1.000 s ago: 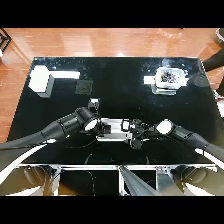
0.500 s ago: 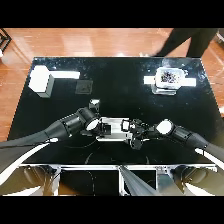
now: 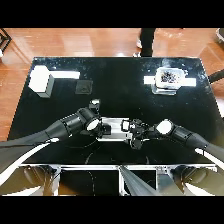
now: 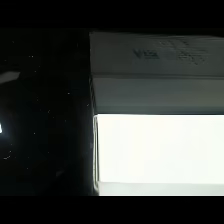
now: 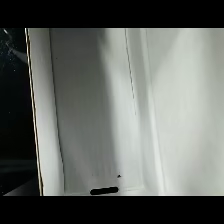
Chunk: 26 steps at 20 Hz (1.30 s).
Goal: Fold the box and place the chain.
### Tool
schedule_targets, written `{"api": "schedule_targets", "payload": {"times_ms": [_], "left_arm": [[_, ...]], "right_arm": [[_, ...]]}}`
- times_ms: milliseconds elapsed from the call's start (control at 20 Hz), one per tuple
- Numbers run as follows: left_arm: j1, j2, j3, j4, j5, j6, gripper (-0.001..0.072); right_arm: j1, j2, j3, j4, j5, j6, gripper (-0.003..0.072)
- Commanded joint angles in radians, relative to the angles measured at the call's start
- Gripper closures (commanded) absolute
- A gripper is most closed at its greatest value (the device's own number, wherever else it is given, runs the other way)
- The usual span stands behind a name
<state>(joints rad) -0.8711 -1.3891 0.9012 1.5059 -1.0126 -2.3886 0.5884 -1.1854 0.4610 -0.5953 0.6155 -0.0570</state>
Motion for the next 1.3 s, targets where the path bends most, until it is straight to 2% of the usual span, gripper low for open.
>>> {"api": "schedule_targets", "payload": {"times_ms": [0,250,300,400,450,550,950,1200,1250], "left_arm": [[0.000,0.000,0.000,-0.005,0.002,0.006,0.0684],[0.000,0.000,0.001,-0.024,0.001,0.006,0.0681],[0.000,0.000,0.001,-0.025,-0.001,0.006,0.0628],[0.002,0.001,0.001,-0.021,-0.018,0.005,0.0333],[0.006,0.002,0.001,-0.023,-0.031,0.005,0.0292],[0.017,0.008,0.001,-0.019,-0.053,0.006,0.0291],[0.024,0.011,0.001,-0.027,-0.024,0.032,0.0299],[0.000,0.011,0.001,-0.058,0.024,0.093,0.0683],[-0.002,0.011,0.001,-0.056,0.020,0.093,0.0684]], "right_arm": [[0.001,0.000,0.000,0.001,0.000,0.001,0.0391],[0.001,0.000,0.000,0.001,0.000,0.000,0.0391],[0.001,0.000,0.000,0.001,0.000,0.001,0.0391],[0.001,0.000,0.000,0.001,0.000,0.000,0.0391],[0.001,0.000,0.000,0.001,0.000,0.000,0.0391],[0.001,0.000,0.000,0.001,0.000,0.001,0.0391],[0.001,0.000,0.000,0.001,0.000,0.001,0.0391],[0.001,0.000,0.000,0.001,0.000,0.000,0.0391],[0.001,0.000,0.000,0.001,0.000,0.001,0.0391]]}}
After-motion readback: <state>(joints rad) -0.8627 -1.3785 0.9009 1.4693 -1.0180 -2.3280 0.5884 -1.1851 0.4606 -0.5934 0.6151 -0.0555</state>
